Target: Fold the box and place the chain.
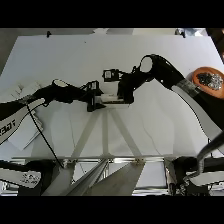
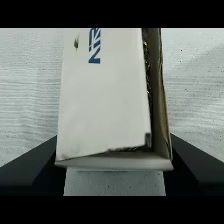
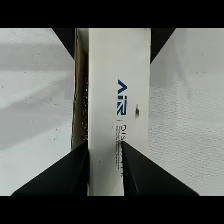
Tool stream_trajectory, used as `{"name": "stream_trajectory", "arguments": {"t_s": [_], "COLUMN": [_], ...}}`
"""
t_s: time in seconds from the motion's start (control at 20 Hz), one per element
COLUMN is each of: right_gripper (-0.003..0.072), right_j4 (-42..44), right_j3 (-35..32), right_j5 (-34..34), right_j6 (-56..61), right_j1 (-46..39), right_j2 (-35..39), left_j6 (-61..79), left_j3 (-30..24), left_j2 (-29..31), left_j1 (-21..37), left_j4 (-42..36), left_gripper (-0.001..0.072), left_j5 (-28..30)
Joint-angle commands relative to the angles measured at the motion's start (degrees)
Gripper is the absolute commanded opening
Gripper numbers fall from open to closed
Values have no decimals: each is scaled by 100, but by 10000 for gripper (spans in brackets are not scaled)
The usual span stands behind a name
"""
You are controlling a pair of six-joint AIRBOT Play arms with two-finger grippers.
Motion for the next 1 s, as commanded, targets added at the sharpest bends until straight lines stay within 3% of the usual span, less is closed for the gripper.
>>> {"name": "stream_trajectory", "arguments": {"t_s": [0.0, 0.2, 0.35, 0.65, 0.75, 0.8, 0.85, 0.95], "right_gripper": [265, 297, 407, 401, 361, 212, 4, 12], "right_j4": [-48, -55, -37, 35, 264, 501, 745, 1231], "right_j3": [-225, -299, -299, -297, -297, -299, -299, -302], "right_j5": [52, 11, -7, -682, -721, -686, -654, -662], "right_j6": [39, 291, 304, 546, 1215, 1648, 1965, 2518], "right_j1": [52, 57, 55, 31, 31, 31, 31, 31], "right_j2": [-11, -11, 33, 866, 1075, 1108, 1095, 999], "left_j6": [2, 2, 2, 2, 2, 2, 2, 2], "left_j3": [0, 0, 0, 0, 0, 0, 0, 0], "left_j2": [4, 4, 4, 4, 4, 4, 4, 4], "left_j1": [2, 2, 2, 2, 2, 2, 2, 2], "left_j4": [4, 4, 4, 4, 7, 4, 4, 4], "left_gripper": [343, 343, 343, 343, 343, 343, 343, 343], "left_j5": [-2, 0, 0, 0, -2, -2, -2, 0]}}
